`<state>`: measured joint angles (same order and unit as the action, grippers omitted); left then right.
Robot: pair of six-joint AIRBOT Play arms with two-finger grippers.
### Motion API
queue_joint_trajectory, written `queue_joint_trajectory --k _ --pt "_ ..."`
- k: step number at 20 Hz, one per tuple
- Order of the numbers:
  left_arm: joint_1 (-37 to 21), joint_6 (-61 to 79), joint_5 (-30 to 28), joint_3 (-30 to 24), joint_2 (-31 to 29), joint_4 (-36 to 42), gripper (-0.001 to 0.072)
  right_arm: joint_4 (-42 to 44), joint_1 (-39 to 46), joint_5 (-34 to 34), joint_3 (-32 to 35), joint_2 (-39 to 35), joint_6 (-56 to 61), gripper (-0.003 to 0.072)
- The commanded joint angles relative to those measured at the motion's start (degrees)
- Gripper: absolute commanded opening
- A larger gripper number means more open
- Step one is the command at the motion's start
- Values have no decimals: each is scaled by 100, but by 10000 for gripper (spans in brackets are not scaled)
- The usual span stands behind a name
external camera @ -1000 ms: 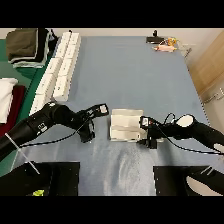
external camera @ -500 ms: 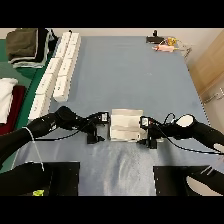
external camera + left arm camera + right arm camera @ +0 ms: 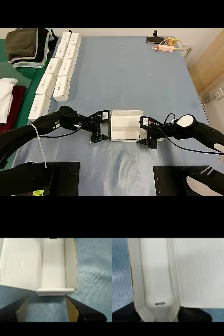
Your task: Fold the box.
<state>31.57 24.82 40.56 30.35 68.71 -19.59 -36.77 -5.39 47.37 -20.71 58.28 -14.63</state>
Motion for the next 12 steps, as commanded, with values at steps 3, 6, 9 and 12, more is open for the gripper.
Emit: queue_joint_trajectory --k 3,6,9,12 --pt "0 234 52 7 59 -168 700 11 -7 11 -4 -2 0 578" --pt "0 140 50 7 59 -503 700 13 -7 11 -4 -2 2 578" --pt "0 116 59 7 59 -525 700 13 -7 11 -4 -2 0 578" --pt "13 105 153 7 57 -481 700 13 -7 11 -4 -2 0 578"
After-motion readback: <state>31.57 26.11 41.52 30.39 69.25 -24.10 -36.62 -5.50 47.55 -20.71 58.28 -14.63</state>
